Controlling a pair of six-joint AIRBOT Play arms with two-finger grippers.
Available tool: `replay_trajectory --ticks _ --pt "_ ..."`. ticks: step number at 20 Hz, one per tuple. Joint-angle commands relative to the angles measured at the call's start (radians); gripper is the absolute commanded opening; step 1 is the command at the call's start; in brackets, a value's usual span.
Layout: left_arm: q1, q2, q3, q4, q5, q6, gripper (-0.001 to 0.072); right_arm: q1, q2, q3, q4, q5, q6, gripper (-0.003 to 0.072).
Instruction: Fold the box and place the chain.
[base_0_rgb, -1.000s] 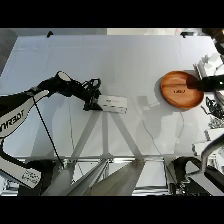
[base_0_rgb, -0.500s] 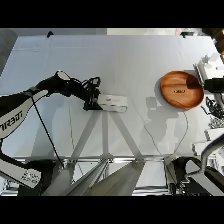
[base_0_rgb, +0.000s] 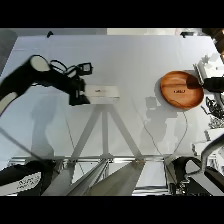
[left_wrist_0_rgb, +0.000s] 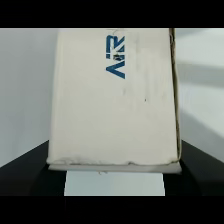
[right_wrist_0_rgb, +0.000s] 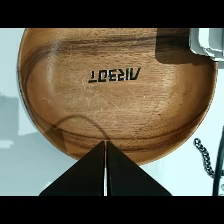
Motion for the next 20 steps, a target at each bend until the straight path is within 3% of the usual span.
replay_trajectory --ticks 1,4,6,9,11,13,17,20 --pt "0.001 0.19 0.001 0.381 -0.007 -0.314 0.001 -0.001 0.001 0.0 0.003 0.0 0.0 0.0009" --pt "0.011 0.296 0.001 0.607 0.021 -0.512 0.001 -0.001 0.001 0.0 0.007 -0.004 0.0 0.0009" --pt "0.068 0.338 0.001 0.627 0.077 -0.616 0.0006 -0.001 0.001 0.0 0.022 -0.006 0.0 0.0009" --pt "0.219 0.359 0.0 0.493 0.182 -0.724 0.0005 -0.001 0.001 0.0 0.052 -0.007 0.0 0.0009" --pt "0.342 0.359 -0.031 0.278 0.294 -0.73 0.0003 -0.001 0.001 0.0 0.056 -0.006 0.0 0.0009" --pt "0.421 0.364 -0.131 0.095 0.449 -0.728 0.0002 -0.001 0.001 0.0 0.055 -0.005 0.0 0.0009" --pt "0.432 0.357 -0.44 0.089 0.693 -0.658 0.0005 -0.001 0.001 0.0 0.055 -0.002 0.0 0.001" --pt "0.433 0.309 -0.593 0.09 0.801 -0.657 0.001 -0.001 0.001 0.0 0.056 -0.014 0.001 0.001"
